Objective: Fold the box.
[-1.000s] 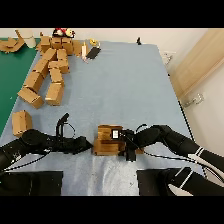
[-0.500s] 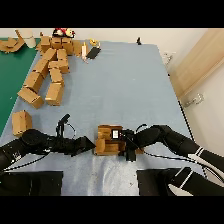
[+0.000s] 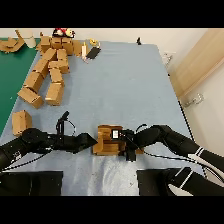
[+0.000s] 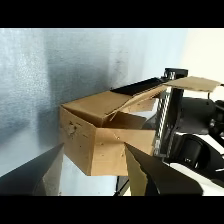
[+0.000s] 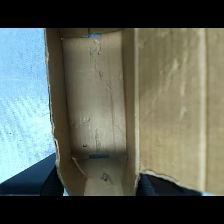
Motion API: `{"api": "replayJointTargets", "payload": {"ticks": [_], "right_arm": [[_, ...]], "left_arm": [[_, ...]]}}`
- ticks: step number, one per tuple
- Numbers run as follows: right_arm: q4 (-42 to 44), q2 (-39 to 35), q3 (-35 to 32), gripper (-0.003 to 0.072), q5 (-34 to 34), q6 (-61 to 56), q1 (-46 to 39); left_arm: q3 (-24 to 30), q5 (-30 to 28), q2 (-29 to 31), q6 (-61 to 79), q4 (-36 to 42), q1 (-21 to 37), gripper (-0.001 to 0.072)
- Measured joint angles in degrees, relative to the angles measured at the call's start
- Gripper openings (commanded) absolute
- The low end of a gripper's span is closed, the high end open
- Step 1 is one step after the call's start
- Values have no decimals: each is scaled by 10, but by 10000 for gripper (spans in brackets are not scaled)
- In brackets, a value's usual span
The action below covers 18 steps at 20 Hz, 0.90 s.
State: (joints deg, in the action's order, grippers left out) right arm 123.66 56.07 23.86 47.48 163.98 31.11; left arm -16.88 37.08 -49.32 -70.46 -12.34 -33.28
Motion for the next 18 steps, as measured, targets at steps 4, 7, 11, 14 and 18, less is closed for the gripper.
{"api": "replayJointTargets", "payload": {"ticks": [4, 7, 11, 14, 18], "right_arm": [[0, 0, 0, 474, 0, 0, 0], [0, 0, 0, 474, 0, 0, 0], [0, 0, 0, 474, 0, 0, 0], [0, 0, 0, 474, 0, 0, 0], [0, 0, 0, 474, 0, 0, 0]], "left_arm": [[-21, -43, -2, -52, -50, -52, 568], [-56, -59, -5, -184, -183, -96, 568], [-99, -54, -11, -361, -362, -137, 568], [-130, -36, -33, -433, -431, -160, 568], [-178, -14, -85, -477, -479, -191, 568]]}}
